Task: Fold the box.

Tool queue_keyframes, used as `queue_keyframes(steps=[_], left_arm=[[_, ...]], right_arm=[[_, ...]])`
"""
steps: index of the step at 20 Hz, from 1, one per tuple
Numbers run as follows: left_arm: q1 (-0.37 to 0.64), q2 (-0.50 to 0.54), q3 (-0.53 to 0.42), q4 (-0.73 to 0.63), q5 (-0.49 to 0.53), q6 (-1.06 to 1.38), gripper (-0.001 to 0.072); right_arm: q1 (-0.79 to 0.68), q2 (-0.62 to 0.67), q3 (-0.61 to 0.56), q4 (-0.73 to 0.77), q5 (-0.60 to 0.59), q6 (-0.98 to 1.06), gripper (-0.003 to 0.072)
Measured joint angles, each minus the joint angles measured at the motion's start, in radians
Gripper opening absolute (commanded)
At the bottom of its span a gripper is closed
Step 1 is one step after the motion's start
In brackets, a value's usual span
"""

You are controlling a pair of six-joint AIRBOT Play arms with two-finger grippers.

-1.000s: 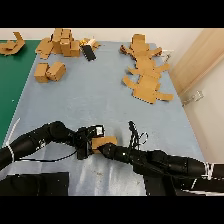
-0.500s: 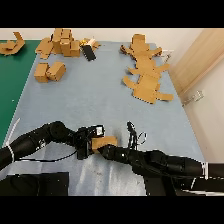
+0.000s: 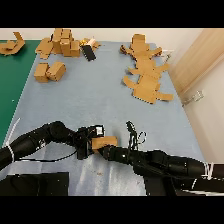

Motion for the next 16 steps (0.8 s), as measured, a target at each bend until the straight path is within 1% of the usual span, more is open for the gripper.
queue_keyframes(steps=[3, 5, 8, 13, 16], left_arm=[[0.0, 0.0, 0.0, 0.0, 0.0, 0.0, 0.0514], [0.0, 0.0, 0.0, 0.0, 0.0, 0.0, 0.0514], [0.0, 0.0, 0.0, 0.0, 0.0, 0.0, 0.0514], [0.0, 0.0, 0.0, 0.0, 0.0, 0.001, 0.0514], [0.0, 0.0, 0.0, 0.0, 0.0, 0.0, 0.0514]], right_arm=[[-0.013, 0.037, 0.0, -0.003, -0.009, -0.012, 0.0003], [-0.034, 0.04, 0.0, -0.006, -0.039, -0.019, 0.0003], [-0.051, 0.019, 0.0, -0.022, -0.077, -0.026, 0.0003], [-0.06, -0.006, 0.002, -0.033, -0.092, -0.028, 0.0003], [-0.063, 0.033, 0.008, -0.037, -0.116, -0.027, 0.0003]])
